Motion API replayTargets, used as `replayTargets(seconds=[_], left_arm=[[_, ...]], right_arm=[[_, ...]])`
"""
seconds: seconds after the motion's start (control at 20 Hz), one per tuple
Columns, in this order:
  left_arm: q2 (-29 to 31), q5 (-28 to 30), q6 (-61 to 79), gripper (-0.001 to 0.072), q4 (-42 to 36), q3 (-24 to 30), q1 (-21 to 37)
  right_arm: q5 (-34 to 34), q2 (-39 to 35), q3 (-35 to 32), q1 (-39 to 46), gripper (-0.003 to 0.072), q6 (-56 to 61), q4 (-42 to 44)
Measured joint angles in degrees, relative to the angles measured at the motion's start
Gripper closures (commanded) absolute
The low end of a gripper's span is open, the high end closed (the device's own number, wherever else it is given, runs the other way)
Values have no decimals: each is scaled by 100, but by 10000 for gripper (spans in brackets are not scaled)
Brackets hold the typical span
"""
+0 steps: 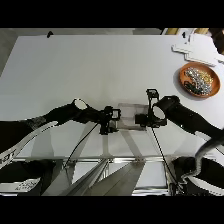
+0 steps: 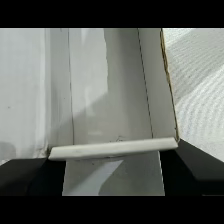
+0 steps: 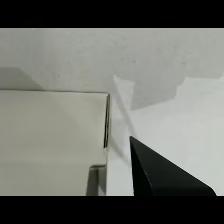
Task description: Fold the box and place the chain.
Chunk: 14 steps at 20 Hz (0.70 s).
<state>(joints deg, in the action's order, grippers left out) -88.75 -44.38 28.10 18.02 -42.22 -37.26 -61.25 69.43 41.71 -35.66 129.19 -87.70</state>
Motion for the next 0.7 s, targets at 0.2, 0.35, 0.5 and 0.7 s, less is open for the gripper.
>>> replayTargets(seconds=[0.2,0.35,0.5,0.7], left_arm=[[0,0,0,501,0,0,0],[0,0,0,501,0,0,0],[0,-2,-11,501,0,0,0],[0,-2,-2,501,2,0,0]], right_arm=[[2,192,13,0,418,87,50],[90,280,13,-31,668,98,142],[131,308,17,-74,666,44,157],[166,326,13,-98,470,-44,133]])
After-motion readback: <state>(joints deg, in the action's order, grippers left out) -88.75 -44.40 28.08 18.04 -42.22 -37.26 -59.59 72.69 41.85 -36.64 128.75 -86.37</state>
